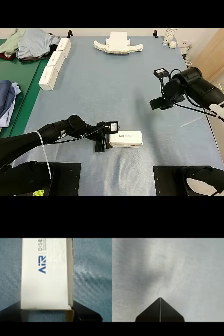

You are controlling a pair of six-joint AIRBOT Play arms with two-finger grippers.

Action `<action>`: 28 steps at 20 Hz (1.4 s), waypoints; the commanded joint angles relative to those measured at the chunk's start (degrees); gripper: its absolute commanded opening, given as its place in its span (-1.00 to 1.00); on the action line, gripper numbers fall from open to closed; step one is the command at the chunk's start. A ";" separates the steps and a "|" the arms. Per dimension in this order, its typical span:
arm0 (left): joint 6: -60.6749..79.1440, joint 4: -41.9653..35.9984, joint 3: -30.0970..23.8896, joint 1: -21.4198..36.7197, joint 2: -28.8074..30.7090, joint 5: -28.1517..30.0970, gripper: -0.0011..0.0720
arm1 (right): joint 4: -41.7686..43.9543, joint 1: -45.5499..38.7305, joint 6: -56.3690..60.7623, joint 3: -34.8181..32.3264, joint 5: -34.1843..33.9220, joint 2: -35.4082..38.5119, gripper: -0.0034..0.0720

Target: Fold the box.

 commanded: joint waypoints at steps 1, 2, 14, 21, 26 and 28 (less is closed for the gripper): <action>0.02 -0.02 0.07 0.02 -0.02 0.04 0.46 | -0.66 -0.44 7.19 1.01 -6.75 -3.61 -0.90; 0.02 -0.02 0.07 0.02 -0.02 0.04 0.46 | -0.59 -0.44 7.85 1.01 -7.21 -3.82 -0.90; -11.06 0.26 1.33 2.27 4.13 2.27 0.46 | -0.55 -0.42 9.22 1.01 -6.75 -3.72 -0.90; -41.72 17.18 1.44 27.26 17.79 -3.78 0.46 | -0.55 -0.42 9.22 1.01 -6.75 -3.69 -0.90; -49.79 29.59 1.42 52.72 22.93 -13.05 0.46 | -0.55 -0.42 9.22 1.01 -6.78 -3.72 -0.90; -49.22 29.68 1.42 61.13 22.53 -13.09 0.46 | -0.55 -0.42 9.22 1.01 -6.78 -3.72 -0.90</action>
